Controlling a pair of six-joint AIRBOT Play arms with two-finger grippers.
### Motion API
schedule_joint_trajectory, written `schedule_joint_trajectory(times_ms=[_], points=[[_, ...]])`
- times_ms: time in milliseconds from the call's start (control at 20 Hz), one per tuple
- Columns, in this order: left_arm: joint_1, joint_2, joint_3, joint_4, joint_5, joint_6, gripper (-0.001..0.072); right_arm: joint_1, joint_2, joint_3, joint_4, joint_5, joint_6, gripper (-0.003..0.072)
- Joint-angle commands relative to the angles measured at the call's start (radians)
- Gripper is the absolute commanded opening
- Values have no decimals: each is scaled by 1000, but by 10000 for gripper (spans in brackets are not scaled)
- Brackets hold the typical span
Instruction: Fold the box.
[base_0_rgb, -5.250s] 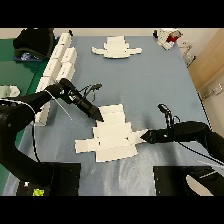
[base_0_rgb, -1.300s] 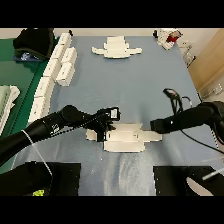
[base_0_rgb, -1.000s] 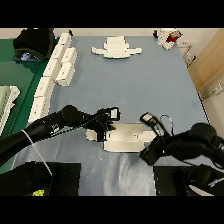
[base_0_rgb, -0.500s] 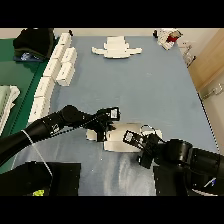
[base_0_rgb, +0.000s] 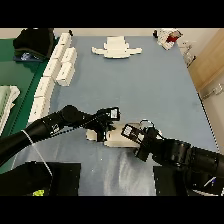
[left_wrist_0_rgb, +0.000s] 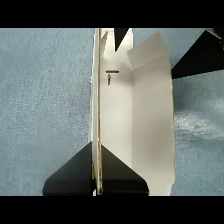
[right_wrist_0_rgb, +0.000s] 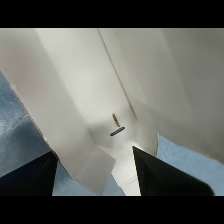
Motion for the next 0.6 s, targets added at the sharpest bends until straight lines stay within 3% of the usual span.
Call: schedule_joint_trajectory(times_ms=[0,350,550], points=[[-1,0,1,0,0,0,11,0,-1,33,-26,-46,40,713],[-1,0,1,0,0,0,10,0,-1,51,-68,-121,102,717],[-1,0,1,0,0,0,11,-36,8,49,-63,-61,48,720]])
